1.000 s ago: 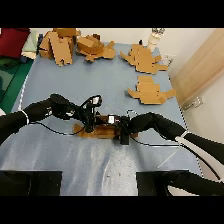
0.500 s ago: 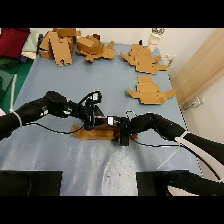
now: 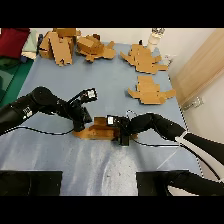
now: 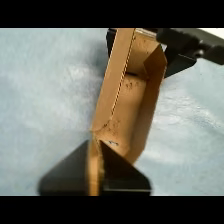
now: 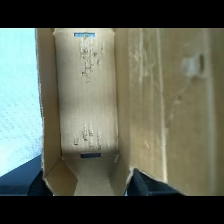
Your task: Fold the box.
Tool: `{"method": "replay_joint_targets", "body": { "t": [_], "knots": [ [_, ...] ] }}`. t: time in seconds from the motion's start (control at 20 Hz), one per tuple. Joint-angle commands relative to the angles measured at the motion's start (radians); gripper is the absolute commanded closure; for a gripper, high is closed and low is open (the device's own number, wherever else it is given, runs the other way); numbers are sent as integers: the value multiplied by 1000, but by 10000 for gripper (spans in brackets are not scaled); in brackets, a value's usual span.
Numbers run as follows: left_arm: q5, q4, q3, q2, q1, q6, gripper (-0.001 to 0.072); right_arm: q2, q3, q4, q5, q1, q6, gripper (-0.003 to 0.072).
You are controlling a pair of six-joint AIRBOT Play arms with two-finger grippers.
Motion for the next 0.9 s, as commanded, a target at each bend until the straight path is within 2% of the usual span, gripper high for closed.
{"method": "replay_joint_targets", "body": {
  "t": [0.0,0.1,0.2,0.25,0.35,0.5,0.7,0.85],
  "knots": [
    [-183,71,0,18,0,-243,696,0,0,0,0,0,2,92],
    [-302,71,-2,18,-3,-430,697,0,0,0,0,0,2,92],
    [-338,66,-6,18,-33,-546,697,0,0,0,0,0,2,92],
    [-313,57,-6,17,-57,-586,697,0,0,0,0,0,1,92],
    [-182,21,-5,12,-94,-674,696,0,0,0,0,0,1,92],
    [-32,-163,-5,-50,-71,-679,696,0,0,0,0,0,1,92],
    [-32,-302,26,-195,1,-670,696,0,0,0,-1,0,1,92],
    [-25,-404,59,-259,20,-642,696,0,0,0,-1,0,2,92]
  ]
}}
